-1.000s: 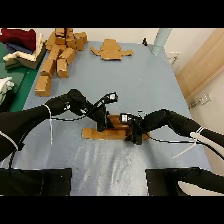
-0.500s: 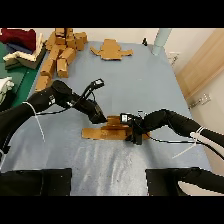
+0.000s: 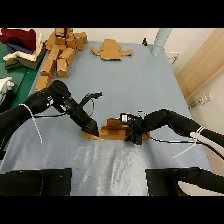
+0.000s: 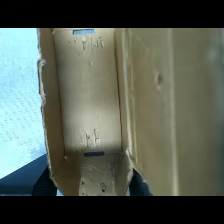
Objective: Fold the box.
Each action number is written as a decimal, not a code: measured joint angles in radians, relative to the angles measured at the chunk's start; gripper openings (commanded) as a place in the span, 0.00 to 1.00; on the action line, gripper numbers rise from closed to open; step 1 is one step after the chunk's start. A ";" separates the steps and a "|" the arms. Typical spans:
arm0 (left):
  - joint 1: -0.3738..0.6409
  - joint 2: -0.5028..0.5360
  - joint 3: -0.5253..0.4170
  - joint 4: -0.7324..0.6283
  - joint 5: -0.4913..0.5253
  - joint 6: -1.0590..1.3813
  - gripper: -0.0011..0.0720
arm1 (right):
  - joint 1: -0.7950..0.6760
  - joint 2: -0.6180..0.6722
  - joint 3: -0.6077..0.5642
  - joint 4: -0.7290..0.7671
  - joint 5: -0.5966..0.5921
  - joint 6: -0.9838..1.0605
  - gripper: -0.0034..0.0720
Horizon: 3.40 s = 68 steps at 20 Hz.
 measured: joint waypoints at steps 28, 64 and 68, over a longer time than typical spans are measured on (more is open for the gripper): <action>-0.092 -0.272 0.063 -0.169 0.572 -0.122 0.03 | 0.000 0.000 0.000 -0.001 0.000 0.000 0.76; -0.071 0.296 -0.289 -0.023 0.531 0.769 0.97 | 0.000 0.000 0.000 -0.003 0.000 0.000 0.76; -0.084 0.252 -0.347 -0.064 0.627 1.001 0.94 | 0.000 0.000 0.000 -0.004 0.000 0.000 0.76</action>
